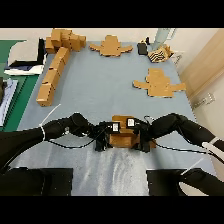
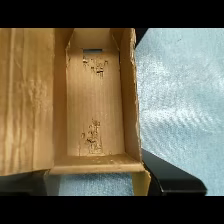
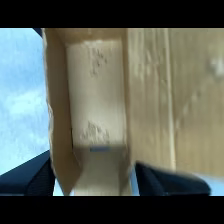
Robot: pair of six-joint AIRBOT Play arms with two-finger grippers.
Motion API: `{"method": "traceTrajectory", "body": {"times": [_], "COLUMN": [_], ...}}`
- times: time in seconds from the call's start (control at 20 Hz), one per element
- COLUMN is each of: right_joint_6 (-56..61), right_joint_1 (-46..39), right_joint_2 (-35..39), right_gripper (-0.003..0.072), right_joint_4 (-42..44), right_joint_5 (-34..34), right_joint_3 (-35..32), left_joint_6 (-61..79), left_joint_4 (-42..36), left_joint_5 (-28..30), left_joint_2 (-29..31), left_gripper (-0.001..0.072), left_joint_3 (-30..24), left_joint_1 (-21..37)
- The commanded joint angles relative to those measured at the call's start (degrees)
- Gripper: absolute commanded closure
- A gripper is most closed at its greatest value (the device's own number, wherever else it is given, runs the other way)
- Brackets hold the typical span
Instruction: Fold the box.
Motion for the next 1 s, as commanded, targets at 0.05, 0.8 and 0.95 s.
{"method": "traceTrajectory", "body": {"times": [0.05,0.8,0.95], "right_joint_6": [9.42,82.77,87.08], "right_joint_1": [-2.1,-2.91,-2.91], "right_joint_2": [5.14,27.56,25.14], "right_gripper": [-0.0034,-0.0001,0.0], "right_joint_4": [-8.79,6.1,5.73], "right_joint_5": [-2.93,-15.78,-14.69], "right_joint_3": [0.22,3.32,3.17], "left_joint_6": [0.0,-0.02,0.0], "left_joint_4": [0.02,0.02,0.02], "left_joint_5": [0.04,0.04,0.07], "left_joint_2": [0.0,0.0,0.0], "left_gripper": [0.0211,0.0211,0.0211], "left_joint_3": [0.04,0.02,0.02], "left_joint_1": [0.0,0.0,0.0]}}
